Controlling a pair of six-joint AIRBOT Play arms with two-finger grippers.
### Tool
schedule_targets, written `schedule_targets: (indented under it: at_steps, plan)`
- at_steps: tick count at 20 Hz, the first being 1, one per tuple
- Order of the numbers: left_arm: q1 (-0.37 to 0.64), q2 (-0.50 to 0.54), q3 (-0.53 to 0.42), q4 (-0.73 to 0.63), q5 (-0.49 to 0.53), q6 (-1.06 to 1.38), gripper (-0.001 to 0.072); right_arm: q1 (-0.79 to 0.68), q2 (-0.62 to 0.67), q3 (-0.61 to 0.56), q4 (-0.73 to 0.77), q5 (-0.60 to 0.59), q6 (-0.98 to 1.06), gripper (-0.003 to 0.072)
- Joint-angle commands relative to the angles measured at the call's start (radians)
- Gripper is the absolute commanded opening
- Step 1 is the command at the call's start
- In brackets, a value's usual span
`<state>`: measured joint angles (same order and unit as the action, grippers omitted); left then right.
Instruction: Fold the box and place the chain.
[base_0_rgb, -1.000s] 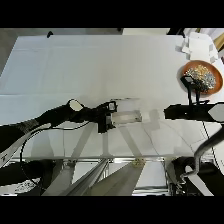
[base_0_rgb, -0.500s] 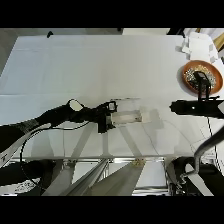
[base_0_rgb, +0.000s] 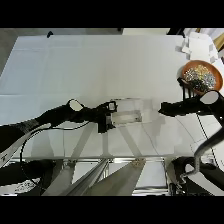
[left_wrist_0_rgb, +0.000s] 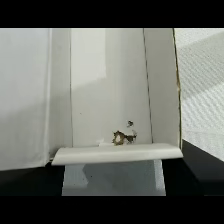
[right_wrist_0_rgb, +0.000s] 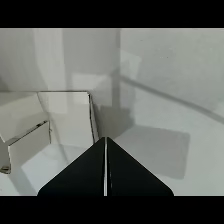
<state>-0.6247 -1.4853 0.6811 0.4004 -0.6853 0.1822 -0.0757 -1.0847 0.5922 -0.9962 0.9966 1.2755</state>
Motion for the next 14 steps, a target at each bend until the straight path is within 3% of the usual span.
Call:
schedule_targets:
  at_steps: [1, 7, 14]
  plan:
    - [0.0, 0.001, 0.0, 0.0, 0.0, 0.0, 0.0251, 0.021, -0.087, 0.0, 0.067, -0.008, -0.029, 0.001]
    - [0.0, 0.001, 0.0, 0.0, 0.0, 0.0, 0.0251, 0.021, -0.113, -0.029, 0.072, -0.052, -0.04, 0.001]
    - [0.0, 0.001, 0.0, 0.0, 0.0, 0.0, 0.0251, 0.063, -0.113, -0.084, 0.211, -0.084, -0.164, 0.001]
